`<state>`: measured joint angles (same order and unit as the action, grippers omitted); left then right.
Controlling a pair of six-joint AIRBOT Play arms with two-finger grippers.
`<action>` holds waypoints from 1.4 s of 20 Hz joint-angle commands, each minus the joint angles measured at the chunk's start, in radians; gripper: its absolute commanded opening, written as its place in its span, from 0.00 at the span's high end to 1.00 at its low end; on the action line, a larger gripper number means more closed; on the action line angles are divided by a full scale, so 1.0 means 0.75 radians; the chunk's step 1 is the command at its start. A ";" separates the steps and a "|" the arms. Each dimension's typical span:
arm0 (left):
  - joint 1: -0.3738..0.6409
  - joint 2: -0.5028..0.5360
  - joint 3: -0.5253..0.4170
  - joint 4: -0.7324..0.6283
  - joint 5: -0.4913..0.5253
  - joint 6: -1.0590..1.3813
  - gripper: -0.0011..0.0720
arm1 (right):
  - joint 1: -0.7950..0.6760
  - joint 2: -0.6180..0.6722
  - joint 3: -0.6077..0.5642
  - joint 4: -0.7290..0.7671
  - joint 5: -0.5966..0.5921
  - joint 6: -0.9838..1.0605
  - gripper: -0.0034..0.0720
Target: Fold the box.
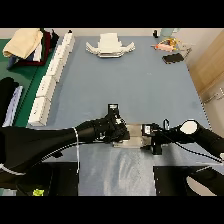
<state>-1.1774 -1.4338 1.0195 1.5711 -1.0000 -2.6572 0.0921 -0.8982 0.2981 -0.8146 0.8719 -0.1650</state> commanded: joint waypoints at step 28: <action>-0.002 0.033 0.065 -0.237 0.096 0.073 0.35 | -0.001 0.000 0.002 -0.001 0.002 0.001 0.27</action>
<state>-1.1782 -1.4086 1.0660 1.4319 -0.9627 -2.6099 0.0910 -0.8974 0.2985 -0.8192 0.8745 -0.1654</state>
